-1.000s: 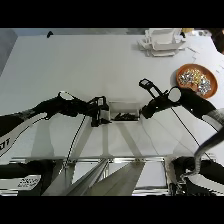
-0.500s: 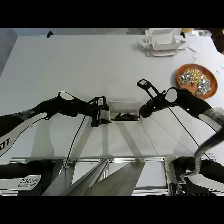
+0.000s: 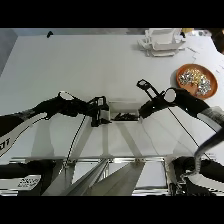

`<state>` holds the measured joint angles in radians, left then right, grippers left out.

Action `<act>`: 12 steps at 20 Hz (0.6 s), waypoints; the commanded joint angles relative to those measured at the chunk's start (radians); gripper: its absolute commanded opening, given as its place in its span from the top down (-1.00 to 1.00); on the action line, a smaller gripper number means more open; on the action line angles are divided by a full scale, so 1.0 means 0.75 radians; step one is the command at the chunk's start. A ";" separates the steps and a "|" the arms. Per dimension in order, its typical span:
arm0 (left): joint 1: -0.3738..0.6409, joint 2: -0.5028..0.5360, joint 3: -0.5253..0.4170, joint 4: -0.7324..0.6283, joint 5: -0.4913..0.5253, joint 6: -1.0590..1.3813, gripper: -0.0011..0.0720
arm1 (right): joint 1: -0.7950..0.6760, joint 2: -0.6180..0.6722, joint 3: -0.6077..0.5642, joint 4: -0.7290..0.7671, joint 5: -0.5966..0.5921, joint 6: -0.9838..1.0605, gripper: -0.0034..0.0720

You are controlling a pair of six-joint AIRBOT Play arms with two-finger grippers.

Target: Fold the box and place the chain.

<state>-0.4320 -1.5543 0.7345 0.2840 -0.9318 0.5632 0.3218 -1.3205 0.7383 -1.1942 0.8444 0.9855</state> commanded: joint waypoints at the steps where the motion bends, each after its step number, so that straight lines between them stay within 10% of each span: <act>1: 0.001 0.001 0.000 0.001 0.001 0.001 0.58 | 0.000 0.073 0.002 -0.091 0.015 0.089 0.85; 7: 0.001 0.001 0.000 0.001 0.001 0.001 0.58 | 0.000 0.352 0.002 -0.136 0.115 0.127 0.85; 12: 0.001 0.001 0.000 0.001 0.001 0.001 0.58 | 0.001 0.528 0.002 0.198 0.155 0.085 0.85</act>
<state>-0.4320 -1.5543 0.7345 0.2844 -0.9314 0.5632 0.3218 -0.9886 0.7387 -1.1957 0.9417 1.0695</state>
